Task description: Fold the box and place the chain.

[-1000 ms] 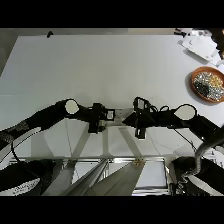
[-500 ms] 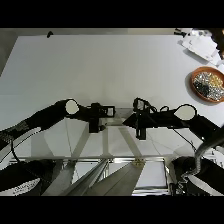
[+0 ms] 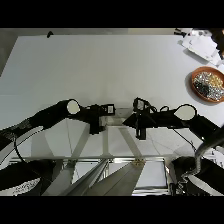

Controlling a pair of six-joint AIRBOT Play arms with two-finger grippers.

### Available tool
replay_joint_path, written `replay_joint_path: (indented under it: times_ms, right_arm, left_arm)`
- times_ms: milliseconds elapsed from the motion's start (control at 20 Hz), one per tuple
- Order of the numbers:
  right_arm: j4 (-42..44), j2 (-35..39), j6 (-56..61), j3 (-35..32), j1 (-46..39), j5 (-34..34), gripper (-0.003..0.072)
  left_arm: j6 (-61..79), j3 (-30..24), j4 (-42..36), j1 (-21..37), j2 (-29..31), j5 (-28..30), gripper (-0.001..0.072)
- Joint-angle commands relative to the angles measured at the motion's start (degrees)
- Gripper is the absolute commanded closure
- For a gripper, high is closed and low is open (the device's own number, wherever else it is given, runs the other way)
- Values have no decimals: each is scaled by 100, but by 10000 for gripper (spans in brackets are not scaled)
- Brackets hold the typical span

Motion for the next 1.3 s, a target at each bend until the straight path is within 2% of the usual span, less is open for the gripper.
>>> replay_joint_path:
  times_ms: [0, 100, 200, 300, 400, 450, 600, 850, 1000, 1250]
  right_arm:
    - [11, 4, 2, 0, 7, 2, 676]
    - [11, 4, 2, 0, 7, 2, 676]
    - [11, 4, 2, 0, 7, 4, 675]
    - [11, 4, 2, 0, 7, 2, 675]
    - [46, 4, 0, 0, 7, 2, 675]
    - [153, 4, -26, 0, 7, 0, 675]
    - [765, 4, -369, 0, 7, -153, 676]
    - [1182, -61, -365, 0, 7, -1716, 676]
    - [1294, -457, -225, 0, 7, -2258, 676]
    - [1488, -1211, -144, 0, 7, -2365, 676]
  left_arm:
    - [-129, -7, 9, 2, -59, -140, 96]
    - [-131, -7, 2, 2, -59, -138, 97]
    - [-151, -7, -17, 2, -59, -140, 185]
    - [-151, -7, -13, 2, -59, -142, 189]
    - [-144, -7, -11, 2, -59, -140, 280]
    - [-105, -7, -11, 2, -59, -142, 297]
    - [-107, -7, -2, 2, -59, -133, 297]
    - [-109, -4, 13, 2, -59, -138, 298]
    - [-109, -4, 9, 0, -59, -138, 298]
    - [-109, -4, 7, 0, -59, -160, 298]
